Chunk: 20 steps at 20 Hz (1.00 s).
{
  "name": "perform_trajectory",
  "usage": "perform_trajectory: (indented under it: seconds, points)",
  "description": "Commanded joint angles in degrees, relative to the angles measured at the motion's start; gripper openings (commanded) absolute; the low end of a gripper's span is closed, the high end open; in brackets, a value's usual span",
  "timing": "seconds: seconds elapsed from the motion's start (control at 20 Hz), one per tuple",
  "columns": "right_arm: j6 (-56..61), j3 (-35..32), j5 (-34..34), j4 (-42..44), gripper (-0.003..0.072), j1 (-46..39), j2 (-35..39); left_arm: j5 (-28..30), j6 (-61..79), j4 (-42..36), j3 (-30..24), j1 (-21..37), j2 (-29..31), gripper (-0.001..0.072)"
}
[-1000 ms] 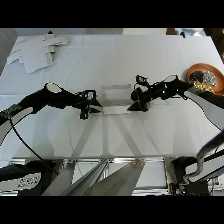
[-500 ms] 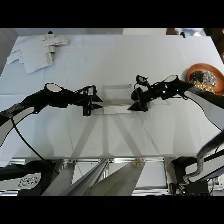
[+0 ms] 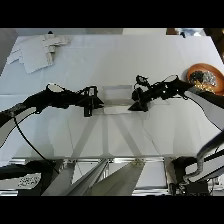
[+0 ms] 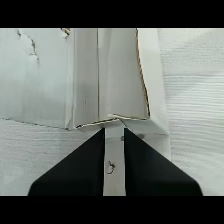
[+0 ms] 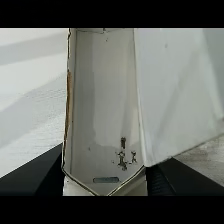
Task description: Fold the box and place the chain.
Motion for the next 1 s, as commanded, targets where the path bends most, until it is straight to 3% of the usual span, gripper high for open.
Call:
perform_trajectory:
  seconds: [0.0, 0.3, 0.5, 0.6, 0.85, 0.95]
  points:
    - [0.02, -0.02, 0.00, 0.09, 0.0405, 0.04, -0.02, 0.00, 0.00, -0.24, -0.02, -0.02, -0.04, 0.0138]
    - [0.02, -0.02, 0.00, 0.09, 0.0405, 0.04, -0.02, 0.00, -0.02, -8.11, -0.02, -0.02, -0.04, 0.0156]
    - [0.02, -0.02, 0.00, 0.09, 0.0405, 0.04, -0.02, -0.02, -0.66, -7.06, -0.02, -0.02, -0.07, 0.0170]
    - [0.02, -0.02, 0.00, 0.09, 0.0405, 0.04, -0.02, 0.02, -0.66, -7.06, -0.02, -0.02, -0.07, 0.0307]
    - [0.02, -0.02, 0.00, 0.09, 0.0405, 0.04, -0.02, 0.00, -0.66, -6.84, -0.02, 0.00, -0.07, 0.0293]
    - [0.02, -0.02, 0.00, 0.09, 0.0405, 0.04, -0.02, 0.00, -0.66, -5.49, -0.02, 0.00, -0.07, 0.0188]
